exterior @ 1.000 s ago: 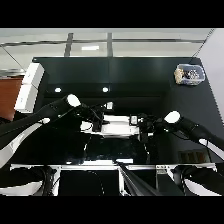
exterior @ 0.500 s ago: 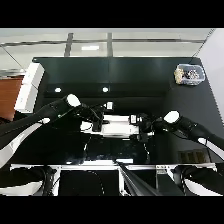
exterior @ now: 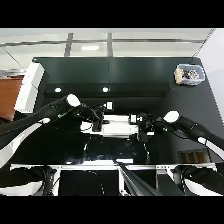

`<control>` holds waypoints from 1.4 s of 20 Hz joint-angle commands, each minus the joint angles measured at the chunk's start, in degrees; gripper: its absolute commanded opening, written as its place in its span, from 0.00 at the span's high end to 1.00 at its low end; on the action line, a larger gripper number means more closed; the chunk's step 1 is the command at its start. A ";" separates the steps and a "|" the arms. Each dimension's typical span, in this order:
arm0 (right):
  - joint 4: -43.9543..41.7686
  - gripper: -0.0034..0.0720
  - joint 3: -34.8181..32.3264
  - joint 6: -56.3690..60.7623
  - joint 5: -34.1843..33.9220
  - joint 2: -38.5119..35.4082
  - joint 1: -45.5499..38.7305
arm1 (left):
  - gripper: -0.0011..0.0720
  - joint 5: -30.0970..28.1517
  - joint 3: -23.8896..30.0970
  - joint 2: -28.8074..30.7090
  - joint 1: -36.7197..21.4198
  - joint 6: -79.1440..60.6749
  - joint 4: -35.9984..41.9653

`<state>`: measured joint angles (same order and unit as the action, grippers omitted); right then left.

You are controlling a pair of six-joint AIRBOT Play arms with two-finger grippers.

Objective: Fold the box and place the chain.

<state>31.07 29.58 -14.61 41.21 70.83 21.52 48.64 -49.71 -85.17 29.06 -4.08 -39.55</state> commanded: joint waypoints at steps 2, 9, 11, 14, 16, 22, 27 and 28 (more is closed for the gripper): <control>0.07 0.14 0.04 0.04 -0.07 0.04 0.04 | 0.95 0.09 0.00 -0.02 0.00 0.00 -0.04; 0.09 0.31 0.04 0.04 -0.02 0.04 0.04 | 0.95 1.86 -0.02 0.00 -0.02 0.00 -0.09; 0.09 0.31 0.04 0.02 0.13 0.04 0.04 | 0.94 3.26 -0.33 0.15 -0.35 0.02 -0.76; 0.11 0.31 0.04 0.02 0.13 0.04 0.04 | 0.42 4.37 -0.66 1.99 -1.88 4.13 -1.62; 0.11 0.31 0.04 0.02 0.13 0.04 0.04 | 0.36 4.70 -0.83 4.87 -3.61 10.45 -5.33; 0.68 0.71 0.04 -0.46 0.90 0.04 0.15 | 0.35 15.10 -0.83 15.08 -6.08 25.77 -26.49; 0.87 0.70 0.04 -0.44 1.01 0.04 0.15 | 0.95 25.90 -0.74 16.15 -5.79 38.29 -24.09; 0.87 0.70 0.04 -0.44 1.01 0.04 0.15 | 0.95 26.01 -0.44 16.13 -5.62 40.79 -18.86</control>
<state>31.79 29.61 -14.98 41.98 70.83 21.63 69.23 -50.39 -69.71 23.29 28.08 -63.66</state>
